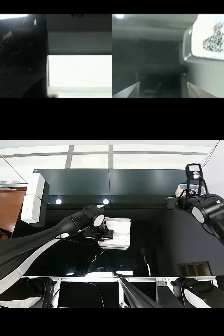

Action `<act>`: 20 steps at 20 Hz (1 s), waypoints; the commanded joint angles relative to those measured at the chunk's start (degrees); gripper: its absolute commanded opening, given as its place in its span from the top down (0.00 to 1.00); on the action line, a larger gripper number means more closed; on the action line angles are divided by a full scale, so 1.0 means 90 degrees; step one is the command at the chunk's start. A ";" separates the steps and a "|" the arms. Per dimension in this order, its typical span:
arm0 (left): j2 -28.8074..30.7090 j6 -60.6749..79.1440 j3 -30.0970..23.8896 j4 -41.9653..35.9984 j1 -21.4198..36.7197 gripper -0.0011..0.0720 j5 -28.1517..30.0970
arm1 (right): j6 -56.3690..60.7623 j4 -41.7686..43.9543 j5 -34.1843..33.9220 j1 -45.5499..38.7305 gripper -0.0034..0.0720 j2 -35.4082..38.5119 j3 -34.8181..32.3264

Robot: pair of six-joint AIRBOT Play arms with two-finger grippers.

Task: Fold the box and place the chain.

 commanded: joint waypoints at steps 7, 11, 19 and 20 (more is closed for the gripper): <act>-0.0002 0.0000 0.0005 0.0000 0.0002 0.95 0.0002 | 0.0364 0.2470 0.1090 -0.2883 0.00 -0.3351 0.3313; -0.0002 0.0000 0.0005 0.0000 0.0002 0.95 0.0002 | 0.0573 0.2416 0.2909 -0.3138 0.00 -0.4952 0.5904; -0.0002 0.0000 0.0005 0.0002 0.0002 0.95 0.0002 | 0.1552 0.1562 0.3393 -0.3203 0.00 -0.6108 0.6756; -0.0002 -0.0002 0.0005 0.0000 0.0002 0.95 0.0002 | 0.1586 0.1511 0.3378 -0.3223 0.00 -0.6144 0.6756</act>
